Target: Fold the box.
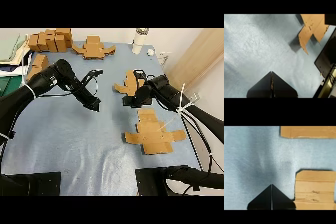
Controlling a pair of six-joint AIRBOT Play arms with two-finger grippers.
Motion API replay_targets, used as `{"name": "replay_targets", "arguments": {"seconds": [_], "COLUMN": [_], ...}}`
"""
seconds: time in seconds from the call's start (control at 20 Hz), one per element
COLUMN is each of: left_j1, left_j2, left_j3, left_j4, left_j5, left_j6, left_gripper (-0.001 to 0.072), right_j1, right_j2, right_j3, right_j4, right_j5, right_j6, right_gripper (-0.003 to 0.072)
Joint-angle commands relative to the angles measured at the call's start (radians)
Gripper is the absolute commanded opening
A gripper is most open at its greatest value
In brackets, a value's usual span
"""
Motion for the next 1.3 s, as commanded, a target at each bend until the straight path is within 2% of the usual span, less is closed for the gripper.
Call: {"name": "replay_targets", "arguments": {"seconds": [0.0, 0.1, 0.15, 0.3, 0.35, 0.45, 0.5, 0.55, 0.6, 0.65, 0.75, 0.9, 1.0, 1.25], "left_j1": [-0.003, -0.003, -0.003, -0.003, -0.003, -0.003, -0.003, -0.003, -0.003, -0.002, -0.003, -0.003, -0.003, -0.002], "left_j2": [-0.001, -0.002, -0.002, -0.002, -0.002, -0.002, -0.002, -0.003, -0.003, -0.002, -0.003, -0.003, -0.003, -0.003], "left_j3": [0.000, 0.000, 0.000, 0.000, 0.000, 0.000, 0.000, 0.000, 0.000, 0.000, 0.000, 0.000, 0.000, 0.000], "left_j4": [-0.010, -0.048, -0.079, -0.171, -0.174, -0.186, -0.188, -0.190, -0.194, -0.201, -0.212, -0.231, -0.230, -0.230], "left_j5": [0.039, 0.066, 0.066, 0.079, 0.078, 0.074, 0.074, 0.074, 0.074, 0.072, 0.063, 0.039, 0.027, -0.028], "left_j6": [-0.001, -0.007, -0.009, -0.008, -0.008, -0.008, -0.008, -0.008, -0.011, -0.029, -0.031, -0.031, -0.031, -0.031], "left_gripper": [0.0013, 0.0013, 0.0013, 0.0014, 0.0015, 0.0016, 0.0027, 0.0328, 0.0625, 0.0650, 0.0650, 0.0651, 0.0651, 0.0651], "right_j1": [0.000, 0.000, -0.005, -0.107, -0.174, -0.344, -0.426, -0.492, -0.549, -0.600, -0.679, -0.789, -0.839, -0.882], "right_j2": [-0.001, -0.001, -0.001, 0.021, 0.039, 0.080, 0.087, 0.087, 0.086, 0.085, 0.066, 0.016, -0.013, -0.080], "right_j3": [0.002, 0.002, 0.010, 0.024, 0.023, 0.022, 0.022, 0.021, 0.013, -0.005, -0.051, -0.106, -0.109, -0.109], "right_j4": [-0.004, -0.036, -0.104, -0.378, -0.405, -0.339, -0.283, -0.238, -0.197, -0.157, -0.126, -0.116, -0.049, -0.026], "right_j5": [-0.002, -0.010, -0.074, -0.405, -0.459, -0.477, -0.478, -0.484, -0.483, -0.479, -0.479, -0.482, -0.471, -0.462], "right_j6": [0.000, -0.028, -0.037, -0.021, -0.021, -0.027, -0.047, -0.082, -0.130, -0.216, -0.384, -0.529, -0.584, -0.649], "right_gripper": [0.0003, 0.0003, 0.0003, 0.0002, 0.0002, 0.0002, 0.0120, 0.0314, 0.0433, 0.0487, 0.0590, 0.0590, 0.0590, 0.0590]}}
